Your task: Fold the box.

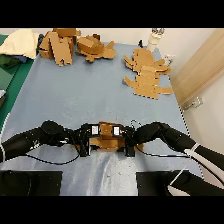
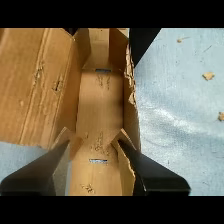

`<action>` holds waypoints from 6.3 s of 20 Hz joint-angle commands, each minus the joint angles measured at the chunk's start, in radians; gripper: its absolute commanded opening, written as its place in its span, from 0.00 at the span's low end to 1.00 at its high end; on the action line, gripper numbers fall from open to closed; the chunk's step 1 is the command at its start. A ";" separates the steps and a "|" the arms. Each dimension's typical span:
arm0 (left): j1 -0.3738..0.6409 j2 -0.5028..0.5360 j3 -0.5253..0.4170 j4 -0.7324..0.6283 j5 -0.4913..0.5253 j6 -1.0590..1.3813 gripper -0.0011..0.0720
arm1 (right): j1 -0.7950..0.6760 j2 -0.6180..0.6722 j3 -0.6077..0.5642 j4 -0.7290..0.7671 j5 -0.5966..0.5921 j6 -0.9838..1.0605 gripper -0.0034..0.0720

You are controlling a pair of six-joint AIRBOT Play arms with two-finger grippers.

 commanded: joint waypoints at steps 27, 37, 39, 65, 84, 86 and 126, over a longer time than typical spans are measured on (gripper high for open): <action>0.002 0.248 0.000 0.698 0.009 -0.937 0.07 | 0.001 0.000 0.000 0.000 0.001 0.000 0.74; 0.235 0.413 -0.049 1.165 -0.352 -2.291 0.03 | 0.001 0.000 0.000 0.000 0.001 0.000 0.74; 0.236 0.375 -0.058 1.065 -0.347 -2.276 0.03 | 0.001 0.000 0.000 0.000 0.000 0.000 0.74; 0.036 0.196 -0.058 0.603 -0.027 -2.032 0.03 | 0.001 0.000 0.000 0.001 0.001 0.000 0.74; 0.037 0.200 -0.022 0.361 -0.029 -1.872 0.03 | 0.001 0.000 0.000 0.000 0.001 0.000 0.74; 0.037 0.200 -0.021 0.361 -0.029 -1.872 0.04 | 0.001 0.000 0.000 0.000 0.001 0.000 0.74; -0.153 -0.136 0.391 0.969 -0.290 -2.372 0.49 | 0.001 0.000 0.000 0.001 0.000 0.000 0.74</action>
